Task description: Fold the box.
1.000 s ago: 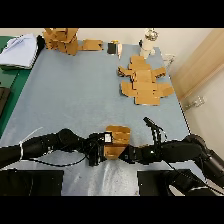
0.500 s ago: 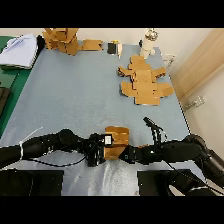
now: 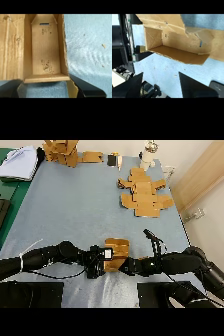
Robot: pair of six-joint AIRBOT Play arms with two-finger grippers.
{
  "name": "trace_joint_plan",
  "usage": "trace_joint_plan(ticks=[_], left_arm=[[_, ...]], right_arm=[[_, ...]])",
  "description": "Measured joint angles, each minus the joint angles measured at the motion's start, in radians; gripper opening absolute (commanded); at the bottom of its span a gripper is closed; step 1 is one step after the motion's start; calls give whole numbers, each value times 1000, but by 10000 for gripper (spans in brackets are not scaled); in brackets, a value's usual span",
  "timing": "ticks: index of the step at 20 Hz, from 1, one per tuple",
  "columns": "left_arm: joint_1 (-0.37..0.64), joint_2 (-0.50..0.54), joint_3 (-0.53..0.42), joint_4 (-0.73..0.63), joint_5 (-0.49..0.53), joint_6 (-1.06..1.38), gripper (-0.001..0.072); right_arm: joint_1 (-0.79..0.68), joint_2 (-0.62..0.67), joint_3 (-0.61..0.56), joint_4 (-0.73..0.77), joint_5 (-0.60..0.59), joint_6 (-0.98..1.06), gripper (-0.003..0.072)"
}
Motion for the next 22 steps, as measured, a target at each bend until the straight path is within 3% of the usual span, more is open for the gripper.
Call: trace_joint_plan(ticks=[6, 8, 22], left_arm=[[-40, -7, 5, -3, 29, 0, 700], [-48, -8, 6, -5, 45, -6, 525], [-53, 20, 6, 4, 93, -16, 527]], right_arm=[[0, 0, 0, 0, 0, 0, 704], [0, 0, 0, 0, 0, 0, 704], [0, 0, 0, 0, 3, 0, 704]])
